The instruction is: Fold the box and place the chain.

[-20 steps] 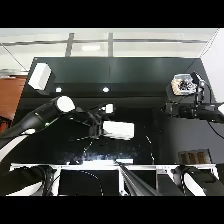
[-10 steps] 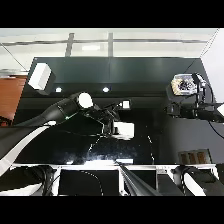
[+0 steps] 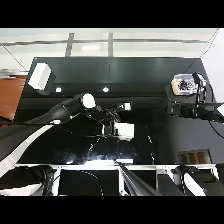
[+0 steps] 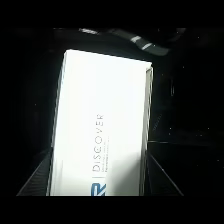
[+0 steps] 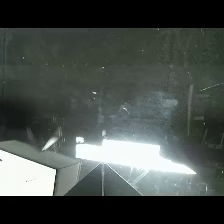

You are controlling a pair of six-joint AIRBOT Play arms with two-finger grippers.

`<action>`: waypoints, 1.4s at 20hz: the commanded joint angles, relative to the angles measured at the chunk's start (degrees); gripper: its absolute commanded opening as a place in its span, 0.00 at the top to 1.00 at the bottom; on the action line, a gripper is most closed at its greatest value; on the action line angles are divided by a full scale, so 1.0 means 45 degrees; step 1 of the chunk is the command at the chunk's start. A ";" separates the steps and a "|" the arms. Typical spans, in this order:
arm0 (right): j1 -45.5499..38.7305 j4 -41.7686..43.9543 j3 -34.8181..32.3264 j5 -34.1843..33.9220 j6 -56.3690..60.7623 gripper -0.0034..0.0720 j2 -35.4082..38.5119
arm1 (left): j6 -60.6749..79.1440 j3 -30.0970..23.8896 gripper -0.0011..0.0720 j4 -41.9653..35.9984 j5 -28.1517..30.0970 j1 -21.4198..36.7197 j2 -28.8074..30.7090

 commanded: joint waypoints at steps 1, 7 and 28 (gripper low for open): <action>-0.0005 0.0000 0.0005 -0.0097 -0.0005 0.93 0.0005 | 0.0102 0.0015 0.02 0.0782 0.0855 -0.0272 -0.0185; -0.0005 0.0000 0.0005 -0.0272 -0.0005 0.93 0.0005 | 0.0194 0.0000 0.02 0.1671 0.2569 -0.0971 -0.0291; -0.0005 0.0049 0.0005 -0.0471 0.0000 0.93 0.0005 | -0.9437 0.0005 0.61 0.6926 -0.4624 1.0010 0.2322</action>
